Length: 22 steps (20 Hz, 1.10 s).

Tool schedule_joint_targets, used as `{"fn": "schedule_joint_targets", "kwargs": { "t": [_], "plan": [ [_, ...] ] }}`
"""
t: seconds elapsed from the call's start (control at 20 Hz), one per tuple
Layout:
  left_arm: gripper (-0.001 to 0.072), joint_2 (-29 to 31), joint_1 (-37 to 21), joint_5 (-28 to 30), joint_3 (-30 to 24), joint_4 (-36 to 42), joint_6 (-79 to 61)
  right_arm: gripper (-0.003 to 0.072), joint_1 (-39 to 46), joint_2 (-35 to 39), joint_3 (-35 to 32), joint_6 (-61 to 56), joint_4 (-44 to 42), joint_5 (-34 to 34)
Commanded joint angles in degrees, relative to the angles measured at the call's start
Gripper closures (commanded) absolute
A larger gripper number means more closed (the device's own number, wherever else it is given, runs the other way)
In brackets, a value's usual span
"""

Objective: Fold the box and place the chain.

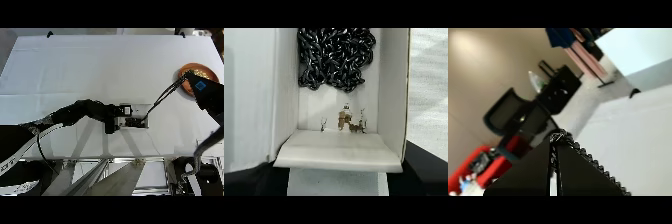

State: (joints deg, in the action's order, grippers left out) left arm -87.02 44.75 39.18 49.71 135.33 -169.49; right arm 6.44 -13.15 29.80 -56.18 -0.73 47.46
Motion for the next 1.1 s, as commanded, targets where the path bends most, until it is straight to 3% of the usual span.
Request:
{"fn": "schedule_joint_targets", "kwargs": {
  "t": [0.0,0.2,0.5,0.75,1.05],
  "plan": [
    [0.0637,-0.04,-0.02,0.02,-0.02,0.00,-0.02,0.0675,0.00,0.04,0.02,1.20,-4.72,2.16],
    [0.0637,-0.04,-0.02,0.00,-0.02,0.00,0.00,0.0675,0.00,-2.86,0.00,1.18,-1.31,5.81],
    [0.0637,-0.02,-0.02,0.02,-0.02,0.00,0.00,0.0675,-0.02,-16.61,0.00,1.36,7.96,18.01],
    [0.0637,-0.02,-0.02,0.00,-0.02,0.00,0.00,0.0675,-0.07,-26.40,0.00,2.56,17.00,21.11],
    [0.0637,-0.02,-0.02,0.02,-0.02,0.00,0.00,0.0674,-0.07,-32.26,-0.02,2.27,32.59,23.93]
  ]
}}
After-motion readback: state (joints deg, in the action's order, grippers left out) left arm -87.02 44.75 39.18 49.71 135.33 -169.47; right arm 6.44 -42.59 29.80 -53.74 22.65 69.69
